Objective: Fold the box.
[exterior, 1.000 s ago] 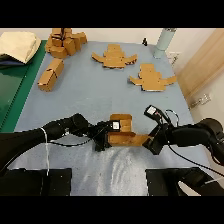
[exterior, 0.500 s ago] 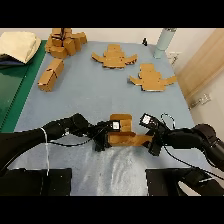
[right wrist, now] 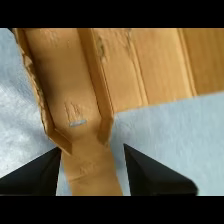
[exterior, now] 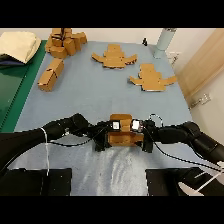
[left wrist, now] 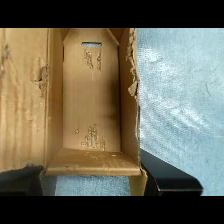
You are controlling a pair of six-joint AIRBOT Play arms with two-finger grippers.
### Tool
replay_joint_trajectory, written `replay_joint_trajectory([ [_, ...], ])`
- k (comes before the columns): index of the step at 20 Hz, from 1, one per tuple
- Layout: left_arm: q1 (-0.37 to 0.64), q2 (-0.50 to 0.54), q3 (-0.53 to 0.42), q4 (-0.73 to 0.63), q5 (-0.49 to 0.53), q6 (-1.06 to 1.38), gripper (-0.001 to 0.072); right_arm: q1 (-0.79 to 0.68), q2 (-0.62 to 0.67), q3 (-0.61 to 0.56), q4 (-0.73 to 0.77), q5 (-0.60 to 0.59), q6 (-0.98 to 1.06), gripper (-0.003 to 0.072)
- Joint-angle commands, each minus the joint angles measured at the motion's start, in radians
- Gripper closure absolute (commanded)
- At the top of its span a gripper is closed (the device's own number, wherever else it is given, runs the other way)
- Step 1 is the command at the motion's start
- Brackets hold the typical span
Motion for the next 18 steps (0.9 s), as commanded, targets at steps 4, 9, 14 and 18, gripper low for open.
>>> replay_joint_trajectory([
  [4,0.0,-0.001,-0.001,0.0,0.001,0.0,0.0185,0.003,-0.059,-0.001,0.145,0.041,-0.23,0.0428],
  [9,0.0,-0.001,-0.001,0.0,0.0,0.0,0.0185,0.027,-0.072,-0.001,0.192,0.063,-0.288,0.0486],
  [14,0.0,-0.001,-0.001,0.0,0.0,0.0,0.0185,0.058,-0.105,-0.001,0.191,0.107,-0.288,0.0339],
  [18,0.0,-0.001,-0.001,0.0,0.0,0.0,0.0185,0.058,-0.106,-0.001,0.189,0.098,-0.286,0.0137],
])
